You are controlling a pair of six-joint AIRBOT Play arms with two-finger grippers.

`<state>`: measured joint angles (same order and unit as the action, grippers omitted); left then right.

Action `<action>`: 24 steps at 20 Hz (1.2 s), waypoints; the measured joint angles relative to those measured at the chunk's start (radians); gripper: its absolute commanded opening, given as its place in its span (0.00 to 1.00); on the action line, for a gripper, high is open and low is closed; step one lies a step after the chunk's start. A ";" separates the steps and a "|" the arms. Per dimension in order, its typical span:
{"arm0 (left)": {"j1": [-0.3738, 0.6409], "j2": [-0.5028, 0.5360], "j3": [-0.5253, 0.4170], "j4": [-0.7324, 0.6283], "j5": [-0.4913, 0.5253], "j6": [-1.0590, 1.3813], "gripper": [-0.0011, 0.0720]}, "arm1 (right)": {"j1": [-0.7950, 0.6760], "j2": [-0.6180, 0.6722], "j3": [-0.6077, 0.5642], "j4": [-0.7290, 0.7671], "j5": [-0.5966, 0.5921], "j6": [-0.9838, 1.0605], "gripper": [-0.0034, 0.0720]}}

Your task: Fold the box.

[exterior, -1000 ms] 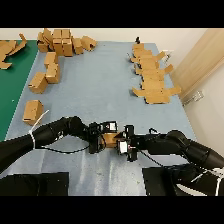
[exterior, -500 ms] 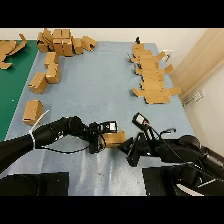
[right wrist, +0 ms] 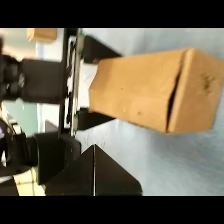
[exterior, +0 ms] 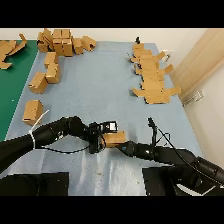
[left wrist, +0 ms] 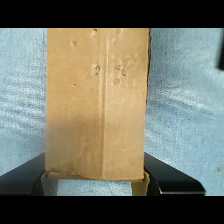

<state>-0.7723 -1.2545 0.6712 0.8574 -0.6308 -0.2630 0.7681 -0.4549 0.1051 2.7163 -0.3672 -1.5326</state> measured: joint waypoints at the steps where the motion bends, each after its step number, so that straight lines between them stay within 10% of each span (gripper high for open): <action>1: 0.000 0.000 0.000 0.000 0.000 0.000 0.73 | 0.000 -0.017 0.003 0.014 0.018 0.004 0.04; 24: 0.000 0.000 0.000 0.000 0.001 0.001 0.73 | 0.000 -0.222 0.058 0.043 0.053 -0.024 0.04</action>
<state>-0.7723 -1.2545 0.6712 0.8577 -0.6300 -0.2623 0.7685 -0.6773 0.1627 2.7590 -0.3138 -1.5570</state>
